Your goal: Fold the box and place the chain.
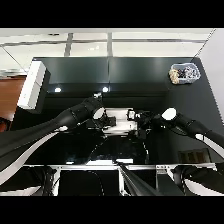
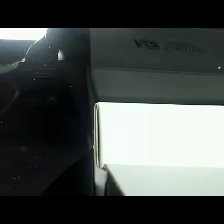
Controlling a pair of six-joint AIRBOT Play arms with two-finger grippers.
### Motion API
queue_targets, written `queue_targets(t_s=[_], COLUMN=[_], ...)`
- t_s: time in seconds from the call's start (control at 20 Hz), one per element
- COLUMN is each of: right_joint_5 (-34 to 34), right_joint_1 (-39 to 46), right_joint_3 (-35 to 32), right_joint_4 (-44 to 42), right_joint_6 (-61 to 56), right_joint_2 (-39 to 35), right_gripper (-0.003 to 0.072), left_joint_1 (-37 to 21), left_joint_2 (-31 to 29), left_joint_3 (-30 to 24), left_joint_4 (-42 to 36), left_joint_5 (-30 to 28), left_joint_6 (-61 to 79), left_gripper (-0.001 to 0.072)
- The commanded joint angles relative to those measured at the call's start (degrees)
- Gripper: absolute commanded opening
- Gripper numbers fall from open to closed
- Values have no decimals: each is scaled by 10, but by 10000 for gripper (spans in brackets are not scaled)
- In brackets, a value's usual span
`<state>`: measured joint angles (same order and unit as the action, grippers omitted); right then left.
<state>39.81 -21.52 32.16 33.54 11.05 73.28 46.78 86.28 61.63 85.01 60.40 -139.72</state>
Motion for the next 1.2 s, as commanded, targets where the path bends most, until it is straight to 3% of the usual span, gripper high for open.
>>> queue_targets(t_s=[0.0, 0.05, 0.1, 1.15], right_joint_5=[2, 2, 2, 2], right_joint_1=[0, 0, 0, 0], right_joint_3=[0, 0, 0, 0], right_joint_4=[-1, -1, -1, -1], right_joint_6=[-1, -1, -1, -1], right_joint_2=[0, 0, 0, 0], right_gripper=[198, 198, 198, 198], left_joint_1=[-1, -2, -2, 10], left_joint_2=[0, 0, 0, 26], left_joint_3=[0, 1, 2, 37], left_joint_4=[-10, -13, -13, 35], left_joint_5=[-14, -14, -12, 43], left_joint_6=[-2, -2, -2, -15], left_gripper=[102, 311, 389, 348])
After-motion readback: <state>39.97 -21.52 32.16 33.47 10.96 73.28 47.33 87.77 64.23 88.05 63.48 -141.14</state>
